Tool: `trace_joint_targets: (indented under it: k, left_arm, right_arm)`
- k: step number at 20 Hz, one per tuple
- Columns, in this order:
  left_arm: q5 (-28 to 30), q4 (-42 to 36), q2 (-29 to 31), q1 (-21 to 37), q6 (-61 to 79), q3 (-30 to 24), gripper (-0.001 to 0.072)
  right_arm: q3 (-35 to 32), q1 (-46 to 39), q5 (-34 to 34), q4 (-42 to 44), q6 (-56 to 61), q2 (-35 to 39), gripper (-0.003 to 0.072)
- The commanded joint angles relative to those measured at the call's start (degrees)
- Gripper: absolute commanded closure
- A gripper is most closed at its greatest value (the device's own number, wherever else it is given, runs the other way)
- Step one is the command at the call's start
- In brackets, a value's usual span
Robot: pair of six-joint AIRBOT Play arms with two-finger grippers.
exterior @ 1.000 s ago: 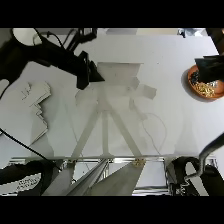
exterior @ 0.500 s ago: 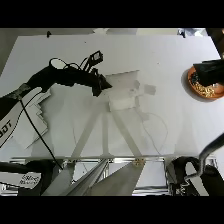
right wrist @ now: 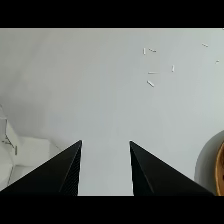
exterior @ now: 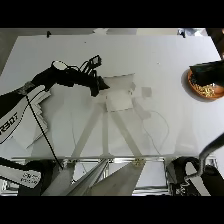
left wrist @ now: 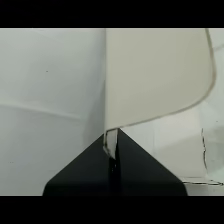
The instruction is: Fold the box and place the chain.
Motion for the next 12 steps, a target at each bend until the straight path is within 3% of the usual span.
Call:
trace_joint_targets:
  k: [1,8,12]
  left_arm:
    - [-5.6,0.7,-0.4,1.9,0.5,2.6,0.0709]
    - [-7.0,2.0,-5.4,1.5,4.7,2.9,0.0709]
    - [-3.8,2.4,-6.1,1.6,6.8,2.9,0.0708]
  right_arm:
    - [0.0,0.0,1.0,0.8,0.0,-0.2,0.0336]
    - [0.0,0.0,1.5,3.0,0.0,-0.2,0.0336]
    - [0.0,0.0,2.3,2.9,0.0,-0.2,0.0336]
